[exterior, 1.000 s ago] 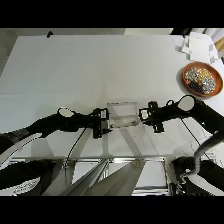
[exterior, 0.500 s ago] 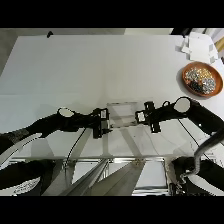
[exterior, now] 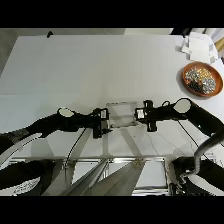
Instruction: Fold the box and place the chain.
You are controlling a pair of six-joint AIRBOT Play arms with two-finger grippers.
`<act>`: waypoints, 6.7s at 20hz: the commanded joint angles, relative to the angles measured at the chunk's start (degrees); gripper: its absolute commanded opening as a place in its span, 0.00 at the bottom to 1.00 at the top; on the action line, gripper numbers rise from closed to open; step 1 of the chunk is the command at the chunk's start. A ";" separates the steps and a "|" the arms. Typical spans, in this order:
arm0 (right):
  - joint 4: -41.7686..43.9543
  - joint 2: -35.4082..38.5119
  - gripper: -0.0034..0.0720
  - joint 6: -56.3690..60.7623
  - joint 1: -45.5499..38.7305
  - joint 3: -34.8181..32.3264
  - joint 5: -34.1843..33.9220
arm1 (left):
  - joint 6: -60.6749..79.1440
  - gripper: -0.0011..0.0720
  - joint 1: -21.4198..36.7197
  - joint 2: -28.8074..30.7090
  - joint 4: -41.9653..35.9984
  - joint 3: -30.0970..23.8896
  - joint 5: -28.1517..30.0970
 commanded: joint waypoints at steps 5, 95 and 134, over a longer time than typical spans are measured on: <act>3.63 -1.31 0.21 -1.97 0.07 -1.20 -0.57 | 0.07 0.16 -0.02 0.04 0.02 0.00 0.02; 3.21 4.72 0.37 69.94 -9.81 -4.63 4.83 | 0.07 0.16 -0.02 0.04 0.02 0.00 0.02; -22.75 -1.73 0.63 102.25 10.16 3.78 -0.11 | 0.07 0.16 -0.02 0.04 0.02 0.00 0.02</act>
